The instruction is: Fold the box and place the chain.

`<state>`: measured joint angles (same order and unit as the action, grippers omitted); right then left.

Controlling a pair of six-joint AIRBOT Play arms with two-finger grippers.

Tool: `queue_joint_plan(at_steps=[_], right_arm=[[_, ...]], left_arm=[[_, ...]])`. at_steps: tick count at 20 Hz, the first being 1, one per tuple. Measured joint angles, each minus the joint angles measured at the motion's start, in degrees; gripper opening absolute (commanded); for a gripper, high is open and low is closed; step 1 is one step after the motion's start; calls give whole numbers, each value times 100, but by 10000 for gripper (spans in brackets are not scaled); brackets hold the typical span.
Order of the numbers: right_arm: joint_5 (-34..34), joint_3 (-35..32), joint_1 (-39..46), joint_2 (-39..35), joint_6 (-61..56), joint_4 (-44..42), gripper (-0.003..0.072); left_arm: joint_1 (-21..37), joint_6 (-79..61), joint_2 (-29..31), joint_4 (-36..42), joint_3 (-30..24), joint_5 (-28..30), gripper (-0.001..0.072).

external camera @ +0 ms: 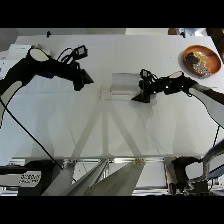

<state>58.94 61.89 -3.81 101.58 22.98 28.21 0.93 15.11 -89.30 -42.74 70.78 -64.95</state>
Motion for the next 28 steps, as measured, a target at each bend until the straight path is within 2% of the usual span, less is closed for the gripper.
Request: queue_joint_plan(at_steps=[6,12,21,28], right_arm=[[0,0,0,0,0,0,597],[0,0,0,0,2,2,597],[0,0,0,0,2,2,597],[-2,0,0,0,2,2,597]], left_arm=[[-133,2455,-264,-111,-452,299,5],[-525,3779,-492,-151,-595,817,3],[-809,4277,-684,-70,-898,1655,3],[-994,4310,-835,225,-925,2041,5]])
